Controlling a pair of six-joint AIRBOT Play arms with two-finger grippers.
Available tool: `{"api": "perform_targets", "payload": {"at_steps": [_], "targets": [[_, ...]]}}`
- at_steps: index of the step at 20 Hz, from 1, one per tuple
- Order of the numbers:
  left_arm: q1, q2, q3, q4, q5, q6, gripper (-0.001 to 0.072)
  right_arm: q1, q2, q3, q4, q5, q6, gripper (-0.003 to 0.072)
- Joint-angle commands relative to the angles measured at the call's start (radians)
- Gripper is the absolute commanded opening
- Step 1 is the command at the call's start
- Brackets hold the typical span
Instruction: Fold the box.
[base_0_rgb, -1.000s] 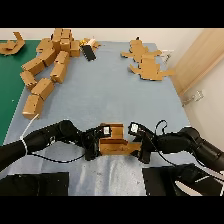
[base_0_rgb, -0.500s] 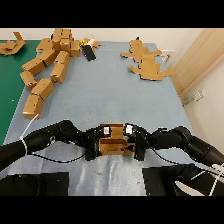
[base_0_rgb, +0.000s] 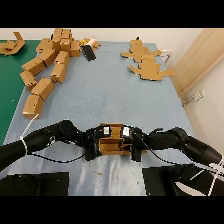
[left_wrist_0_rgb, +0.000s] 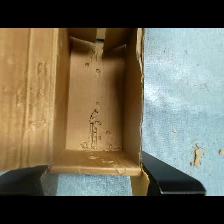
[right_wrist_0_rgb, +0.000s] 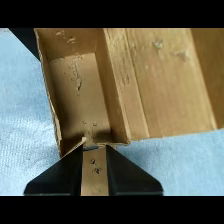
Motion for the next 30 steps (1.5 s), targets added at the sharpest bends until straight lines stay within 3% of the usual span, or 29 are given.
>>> {"api": "perform_targets", "payload": {"at_steps": [1, 7, 9, 10, 13, 14, 15, 16, 17, 18, 19, 20, 26, 27, 29, 30], "targets": [[0.001, 0.0, 0.0, 0.0, 0.0, 0.0, 0.0523, 0.01, -0.023, 0.0, 0.004, 0.032, -0.044, 0.0212], [0.001, 0.0, 0.0, 0.0, 0.0, 0.0, 0.0523, 0.01, -0.059, 0.0, 0.034, 0.04, -0.089, 0.0262], [0.001, 0.0, 0.0, 0.0, 0.0, 0.0, 0.0523, 0.01, -0.059, 0.0, 0.038, 0.04, -0.089, 0.0515], [0.001, 0.0, 0.0, 0.0, 0.0, 0.0, 0.0523, 0.01, -0.059, 0.0, 0.04, 0.04, -0.095, 0.0533], [0.001, 0.0, 0.0, 0.0, 0.0, 0.0, 0.0523, 0.01, -0.059, 0.0, 0.06, 0.04, -0.107, 0.0497], [0.001, 0.0, 0.0, 0.0, 0.0, 0.0, 0.0523, 0.01, -0.059, 0.0, 0.064, 0.04, -0.107, 0.0426], [0.001, 0.0, 0.0, 0.0, 0.0, 0.0, 0.0523, 0.01, -0.059, 0.0, 0.064, 0.039, -0.107, 0.0271], [0.001, 0.0, 0.0, 0.0, 0.0, 0.0, 0.0523, 0.01, -0.059, 0.0, 0.065, 0.04, -0.107, 0.0221], [0.001, 0.0, 0.0, 0.0, 0.0, 0.0, 0.0523, 0.01, -0.059, 0.0, 0.071, 0.04, -0.107, 0.0227], [0.001, 0.0, 0.0, 0.0, 0.0, 0.0, 0.0523, 0.01, -0.059, 0.0, 0.073, 0.04, -0.107, 0.0271], [0.001, 0.0, 0.0, 0.0, 0.0, 0.0, 0.0523, 0.01, -0.059, 0.0, 0.078, 0.041, -0.107, 0.0438], [0.001, 0.0, 0.0, 0.0, 0.0, 0.0, 0.0523, 0.01, -0.059, 0.0, 0.08, 0.042, -0.107, 0.0553], [0.001, 0.0, 0.0, 0.0, 0.0, 0.0, 0.0523, 0.008, -0.055, 0.0, 0.077, 0.034, -0.084, 0.0562], [0.001, 0.0, 0.0, 0.0, 0.0, 0.0, 0.0523, 0.007, -0.046, 0.005, 0.042, 0.003, 0.01, 0.0543], [0.001, 0.0, 0.0, 0.0, 0.0, 0.0, 0.0523, 0.005, -0.016, 0.028, -0.179, -0.076, 0.306, 0.0252], [0.001, 0.0, 0.0, 0.0, 0.0, 0.0, 0.0523, 0.005, 0.002, 0.042, -0.331, -0.135, 0.496, 0.0172]]}}
